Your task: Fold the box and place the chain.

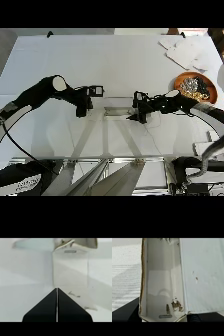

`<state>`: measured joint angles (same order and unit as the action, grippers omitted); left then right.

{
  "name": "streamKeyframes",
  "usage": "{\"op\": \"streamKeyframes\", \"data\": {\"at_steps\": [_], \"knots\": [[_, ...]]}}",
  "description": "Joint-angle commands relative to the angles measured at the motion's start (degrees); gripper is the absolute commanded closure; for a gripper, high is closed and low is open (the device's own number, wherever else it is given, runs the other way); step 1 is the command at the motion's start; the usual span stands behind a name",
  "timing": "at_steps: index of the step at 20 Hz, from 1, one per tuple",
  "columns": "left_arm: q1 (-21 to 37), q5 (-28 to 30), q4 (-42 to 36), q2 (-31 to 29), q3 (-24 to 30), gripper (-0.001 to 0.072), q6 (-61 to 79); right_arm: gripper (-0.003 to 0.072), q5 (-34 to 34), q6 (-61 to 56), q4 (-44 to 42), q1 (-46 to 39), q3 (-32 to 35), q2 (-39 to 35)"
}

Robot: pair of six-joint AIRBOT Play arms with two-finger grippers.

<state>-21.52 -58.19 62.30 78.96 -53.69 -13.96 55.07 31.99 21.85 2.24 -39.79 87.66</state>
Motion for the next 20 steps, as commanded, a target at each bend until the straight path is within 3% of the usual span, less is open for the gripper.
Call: {"op": "streamKeyframes", "data": {"at_steps": [1,5,8,15,20], "knots": [[4.72,0.35,1.31,-2.97,0.02,0.0703,-14.84,0.0249,0.02,-0.02,-0.02,0.02,-0.02,0.02],[7.69,-0.72,5.20,-2.82,1.46,0.0701,-37.77,0.0249,0.02,-0.02,-0.02,0.02,-0.02,0.02],[6.86,-2.25,0.66,-2.80,4.52,0.0701,-46.12,0.0249,0.02,-0.02,-0.02,0.02,-0.02,0.02],[2.67,1.77,-0.50,-2.62,9.42,0.0701,-53.37,0.0249,0.02,-0.02,-0.02,0.02,-0.02,0.02],[2.10,4.74,-9.49,-1.88,9.53,0.0702,-54.23,0.0249,0.02,-0.02,-0.02,0.02,-0.02,0.02]]}}
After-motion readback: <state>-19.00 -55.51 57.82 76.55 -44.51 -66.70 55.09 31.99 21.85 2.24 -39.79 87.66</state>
